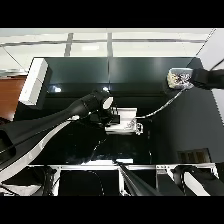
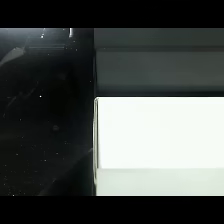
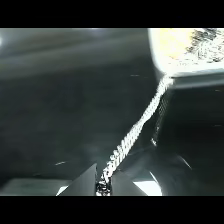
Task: Fold the box and place the chain.
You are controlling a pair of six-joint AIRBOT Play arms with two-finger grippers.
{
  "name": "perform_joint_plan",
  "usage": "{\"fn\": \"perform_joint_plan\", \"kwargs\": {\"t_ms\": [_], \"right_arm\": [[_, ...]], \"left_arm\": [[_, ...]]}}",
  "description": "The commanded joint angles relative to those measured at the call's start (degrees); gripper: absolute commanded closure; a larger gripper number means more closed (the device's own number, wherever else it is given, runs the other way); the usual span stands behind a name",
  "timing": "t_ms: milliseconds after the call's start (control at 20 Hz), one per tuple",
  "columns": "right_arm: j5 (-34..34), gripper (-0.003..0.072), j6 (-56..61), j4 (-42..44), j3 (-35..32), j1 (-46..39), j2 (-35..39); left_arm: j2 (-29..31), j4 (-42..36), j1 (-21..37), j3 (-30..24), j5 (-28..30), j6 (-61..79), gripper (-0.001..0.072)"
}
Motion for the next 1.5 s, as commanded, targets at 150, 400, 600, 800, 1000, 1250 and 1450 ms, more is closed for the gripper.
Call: {"fn": "perform_joint_plan", "kwargs": {"t_ms": [150, 400, 600, 800, 1000, 1250, 1450], "right_arm": [[5.9, 0.0672, -1.9, 15.6, 0.2, 0.0, 11.2], [3.6, 0.0672, -6.0, 28.8, 5.9, 0.0, 11.2], [6.8, 0.0672, -5.9, 29.0, 7.2, 0.0, 11.1], [7.3, 0.0671, -5.8, 29.4, 7.2, 0.0, 11.0], [10.3, 0.0671, -5.5, 29.1, 6.6, 1.4, 11.0], [6.8, 0.0671, -3.2, 32.0, -0.7, 7.0, 11.0], [-2.9, 0.0671, -3.2, 34.7, -6.7, 16.1, 10.0]], "left_arm": [[0.0, 0.0, 0.0, 0.0, 0.3, 0.0, 0.0677], [0.0, 0.0, 0.0, 0.0, 0.1, 0.0, 0.0677], [0.0, 0.0, 0.0, 0.0, 0.1, 0.0, 0.0677], [0.0, 0.0, 0.0, 0.0, -0.1, 0.0, 0.0677], [0.0, 0.0, 0.0, 0.0, -0.1, 0.0, 0.0677], [0.0, 0.0, 0.0, 0.0, -0.1, 0.0, 0.0677], [0.0, 0.0, 0.0, 0.0, 0.0, 0.0, 0.0677]]}}
